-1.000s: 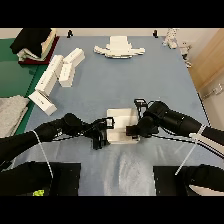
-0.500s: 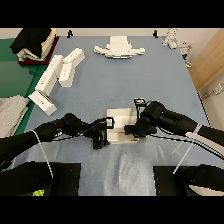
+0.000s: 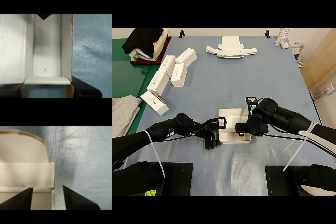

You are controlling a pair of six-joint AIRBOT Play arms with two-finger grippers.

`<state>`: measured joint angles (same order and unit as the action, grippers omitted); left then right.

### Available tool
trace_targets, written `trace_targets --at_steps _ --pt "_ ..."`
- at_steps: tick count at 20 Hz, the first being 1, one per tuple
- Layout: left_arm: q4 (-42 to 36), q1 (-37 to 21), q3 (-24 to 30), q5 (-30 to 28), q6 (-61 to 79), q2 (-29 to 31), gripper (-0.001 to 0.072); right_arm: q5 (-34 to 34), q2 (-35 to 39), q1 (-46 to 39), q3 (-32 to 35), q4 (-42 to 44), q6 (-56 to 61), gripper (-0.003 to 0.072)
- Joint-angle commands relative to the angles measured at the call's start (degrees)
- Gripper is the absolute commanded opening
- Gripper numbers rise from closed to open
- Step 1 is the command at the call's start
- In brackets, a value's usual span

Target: Fold the box.

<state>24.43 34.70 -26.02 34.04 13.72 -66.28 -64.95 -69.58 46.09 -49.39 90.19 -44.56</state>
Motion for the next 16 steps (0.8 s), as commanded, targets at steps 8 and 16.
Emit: trace_targets --at_steps 8,16 --pt "0.02 -0.04 -0.04 0.0 0.02 0.04 0.0482 -10.03 7.52 -9.33 -5.81 -4.74 -7.02 0.0002" --pt "0.02 -0.04 -0.04 0.0 0.02 0.04 0.0482 -1.6 -8.7 -36.35 -5.66 36.89 -45.53 0.0002"
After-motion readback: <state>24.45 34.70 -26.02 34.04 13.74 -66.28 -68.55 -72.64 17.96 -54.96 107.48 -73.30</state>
